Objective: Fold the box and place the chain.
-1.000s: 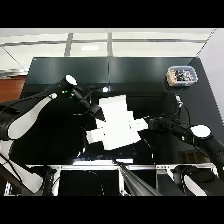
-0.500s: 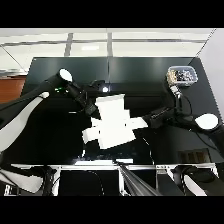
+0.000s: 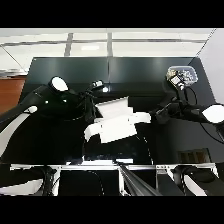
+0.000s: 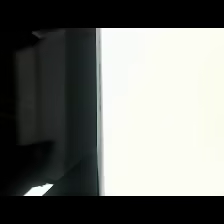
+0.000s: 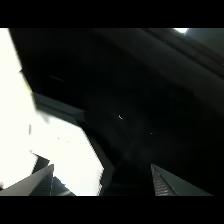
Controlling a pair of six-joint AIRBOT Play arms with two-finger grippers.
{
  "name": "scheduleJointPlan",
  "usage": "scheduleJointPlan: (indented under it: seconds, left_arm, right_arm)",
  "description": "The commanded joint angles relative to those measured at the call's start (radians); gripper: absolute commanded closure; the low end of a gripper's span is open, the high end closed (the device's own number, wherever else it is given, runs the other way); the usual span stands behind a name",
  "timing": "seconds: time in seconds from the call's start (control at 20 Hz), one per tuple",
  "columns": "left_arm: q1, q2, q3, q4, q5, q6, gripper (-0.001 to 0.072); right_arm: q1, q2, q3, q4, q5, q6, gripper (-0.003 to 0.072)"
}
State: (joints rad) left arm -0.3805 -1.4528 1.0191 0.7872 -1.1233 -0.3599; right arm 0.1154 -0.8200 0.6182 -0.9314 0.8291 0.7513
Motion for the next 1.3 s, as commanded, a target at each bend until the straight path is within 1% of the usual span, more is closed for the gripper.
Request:
scheduleJointPlan:
  seconds: [0.0,0.05,0.1,0.2,0.3,0.35,0.5,0.6,0.75,0.9,1.0,1.25]
  left_arm:
    - [-0.064,0.01,-0.014,0.02,0.182,0.207,0.0682]
    - [-0.081,0.008,-0.013,0.029,0.188,0.243,0.068]
    - [-0.096,0.007,-0.013,0.076,0.188,0.261,0.068]
    - [-0.117,0.003,-0.014,0.195,0.187,0.259,0.0679]
    - [-0.119,-0.018,-0.013,0.2,0.178,0.259,0.0679]
    - [-0.119,-0.028,-0.014,0.196,0.176,0.259,0.0679]
    - [-0.127,-0.043,-0.013,0.196,0.18,0.259,0.068]
    - [-0.127,-0.043,-0.013,0.196,0.179,0.259,0.068]
    - [-0.127,-0.043,-0.013,0.196,0.178,0.259,0.068]
    - [-0.127,-0.043,-0.013,0.196,0.177,0.259,0.068]
    - [-0.127,-0.042,-0.013,0.196,0.177,0.259,0.068]
    - [-0.127,-0.043,-0.013,0.196,0.177,0.259,0.068]
  right_arm:
    - [0.001,-0.001,-0.026,-0.002,0.004,-0.202,-0.0029]
    - [0.001,-0.004,-0.043,0.001,0.004,-0.277,-0.0028]
    - [0.001,-0.008,-0.061,0.014,0.001,-0.339,-0.0029]
    - [0.004,-0.021,-0.088,0.091,0.0,-0.462,-0.0029]
    - [0.03,-0.04,-0.113,0.163,-0.003,-0.606,-0.0029]
    - [0.055,-0.053,-0.12,0.172,-0.002,-0.655,-0.0029]
    - [0.145,-0.098,-0.122,0.167,0.0,-0.694,-0.0029]
    - [0.201,-0.135,-0.122,0.167,-0.003,-0.754,-0.0029]
    - [0.264,-0.209,-0.122,0.169,-0.03,-0.812,-0.0029]
    - [0.294,-0.249,-0.122,0.172,-0.047,-0.819,-0.0029]
    - [0.299,-0.25,-0.122,0.179,-0.047,-0.85,-0.0028]
    - [0.299,-0.252,-0.122,0.187,-0.044,-0.85,-0.0029]
